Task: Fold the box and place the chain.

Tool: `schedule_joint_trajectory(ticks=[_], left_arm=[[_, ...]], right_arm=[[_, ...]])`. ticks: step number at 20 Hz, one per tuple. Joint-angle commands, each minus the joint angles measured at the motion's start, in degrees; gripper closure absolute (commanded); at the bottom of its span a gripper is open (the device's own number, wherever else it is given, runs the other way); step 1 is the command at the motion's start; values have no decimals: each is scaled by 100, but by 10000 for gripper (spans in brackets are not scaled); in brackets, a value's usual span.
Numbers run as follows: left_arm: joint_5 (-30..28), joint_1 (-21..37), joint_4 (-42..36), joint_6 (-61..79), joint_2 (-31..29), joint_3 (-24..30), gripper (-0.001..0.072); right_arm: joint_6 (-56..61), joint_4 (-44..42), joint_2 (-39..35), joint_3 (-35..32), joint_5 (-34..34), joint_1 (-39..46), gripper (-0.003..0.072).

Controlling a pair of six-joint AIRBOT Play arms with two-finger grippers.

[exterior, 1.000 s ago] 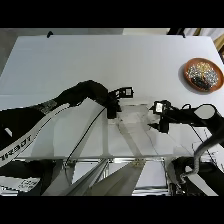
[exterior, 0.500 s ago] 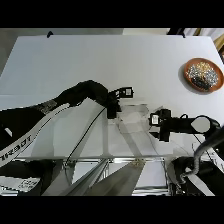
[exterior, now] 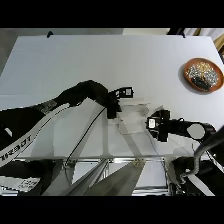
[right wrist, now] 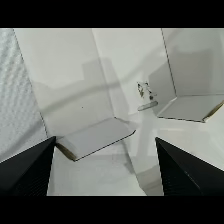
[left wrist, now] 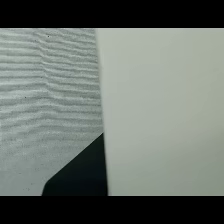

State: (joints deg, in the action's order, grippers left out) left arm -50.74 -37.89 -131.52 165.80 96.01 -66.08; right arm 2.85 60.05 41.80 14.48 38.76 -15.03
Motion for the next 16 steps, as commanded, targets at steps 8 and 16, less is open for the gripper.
schedule_joint_trajectory(ticks=[8, 16], left_arm=[[-2, -4, 2, 0, -2, 2, 698], [-2, -4, 2, 0, -2, 2, 698]], right_arm=[[566, 120, -870, -382, 79, -470, -9], [566, -20, -358, -509, -1067, -852, -6]])
